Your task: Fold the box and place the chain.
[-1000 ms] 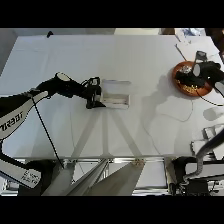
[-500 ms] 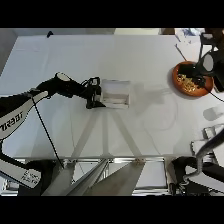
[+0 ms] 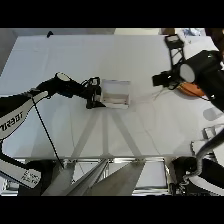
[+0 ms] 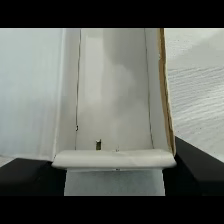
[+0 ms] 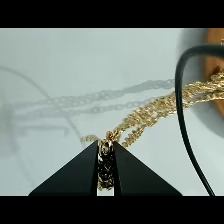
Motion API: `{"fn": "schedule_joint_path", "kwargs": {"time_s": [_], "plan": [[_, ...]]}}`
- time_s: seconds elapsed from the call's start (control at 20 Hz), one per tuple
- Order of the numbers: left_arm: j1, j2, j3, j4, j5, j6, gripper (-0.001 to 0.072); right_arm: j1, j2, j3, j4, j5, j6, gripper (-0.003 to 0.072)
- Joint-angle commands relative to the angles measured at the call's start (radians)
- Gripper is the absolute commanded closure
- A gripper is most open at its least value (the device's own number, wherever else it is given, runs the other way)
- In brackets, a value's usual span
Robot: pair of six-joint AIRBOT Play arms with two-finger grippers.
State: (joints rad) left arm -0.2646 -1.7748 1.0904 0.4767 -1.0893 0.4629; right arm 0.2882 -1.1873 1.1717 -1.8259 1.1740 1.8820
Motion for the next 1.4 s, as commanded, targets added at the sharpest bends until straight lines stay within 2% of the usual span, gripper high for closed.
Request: {"fn": "schedule_joint_path", "kwargs": {"time_s": [0.0, 0.35, 0.55, 0.8, 0.9, 1.1, 1.35], "plan": [[0.001, 0.0, 0.0, 0.0, 0.0, 0.0, 0.0488, 0.113, -0.021, 0.0, 0.071, 0.0, 0.006, 0.0677], [0.001, 0.0, 0.0, 0.0, 0.0, 0.0, 0.0488, 0.262, -0.127, 0.0, 0.165, -0.143, 0.005, 0.0676], [0.001, 0.0, 0.0, 0.0, 0.0, 0.0, 0.0488, 0.293, -0.188, 0.0, 0.25, -0.289, 0.002, 0.0676], [0.001, 0.0, 0.0, 0.0, 0.0, 0.0, 0.0488, 0.298, -0.209, 0.0, 0.317, -0.558, 0.001, 0.0678], [0.001, 0.0, 0.0, 0.0, 0.0, 0.0, 0.0488, 0.298, -0.212, 0.0, 0.322, -0.605, 0.001, 0.0678], [0.001, 0.0, 0.0, 0.0, 0.0, 0.0, 0.0488, 0.297, -0.257, 0.0, 0.252, -0.589, 0.003, 0.0676], [0.001, 0.0, 0.0, 0.0, 0.0, 0.0, 0.0488, 0.298, -0.37, 0.0, 0.225, -0.432, 0.005, 0.0676]]}}
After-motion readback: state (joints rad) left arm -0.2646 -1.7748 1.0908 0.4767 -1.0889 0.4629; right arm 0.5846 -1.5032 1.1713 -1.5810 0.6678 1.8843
